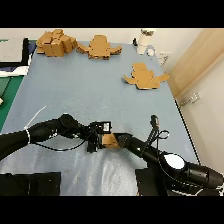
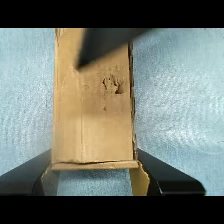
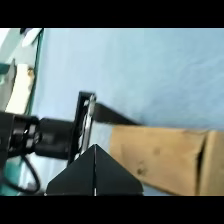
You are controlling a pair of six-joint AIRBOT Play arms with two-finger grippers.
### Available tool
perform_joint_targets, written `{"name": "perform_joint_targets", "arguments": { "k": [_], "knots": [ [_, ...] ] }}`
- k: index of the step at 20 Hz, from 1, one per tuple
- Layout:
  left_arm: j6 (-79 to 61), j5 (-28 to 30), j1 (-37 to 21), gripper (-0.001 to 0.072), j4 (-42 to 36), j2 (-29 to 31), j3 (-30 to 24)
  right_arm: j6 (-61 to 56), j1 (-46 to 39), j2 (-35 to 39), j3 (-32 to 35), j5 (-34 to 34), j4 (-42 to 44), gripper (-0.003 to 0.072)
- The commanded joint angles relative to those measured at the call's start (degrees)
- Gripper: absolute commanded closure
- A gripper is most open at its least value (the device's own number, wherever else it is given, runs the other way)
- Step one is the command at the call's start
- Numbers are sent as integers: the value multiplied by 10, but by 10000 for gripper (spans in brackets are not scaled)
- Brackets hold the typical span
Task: Fold the box.
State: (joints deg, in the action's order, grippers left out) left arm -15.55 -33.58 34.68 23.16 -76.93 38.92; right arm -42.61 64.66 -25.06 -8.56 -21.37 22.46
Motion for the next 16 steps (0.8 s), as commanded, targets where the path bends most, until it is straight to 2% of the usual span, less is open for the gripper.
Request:
{"name": "perform_joint_targets", "arguments": {
  "k": [1,3,6,9,13,16],
  "knots": [
    [0,0,0,181,0,0,1,231,-1,7,-25,-176,146,685],
    [0,0,0,181,0,0,1,374,-6,-5,-74,-294,219,685],
    [0,0,0,181,0,0,1,520,-63,-40,-160,-419,284,685],
    [0,0,0,181,0,0,1,679,-181,-105,-239,-455,376,684],
    [0,0,0,181,0,0,1,861,-362,-220,-315,-471,537,684],
    [0,0,0,181,0,0,1,897,-419,-285,-346,-469,608,684]
  ]
}}
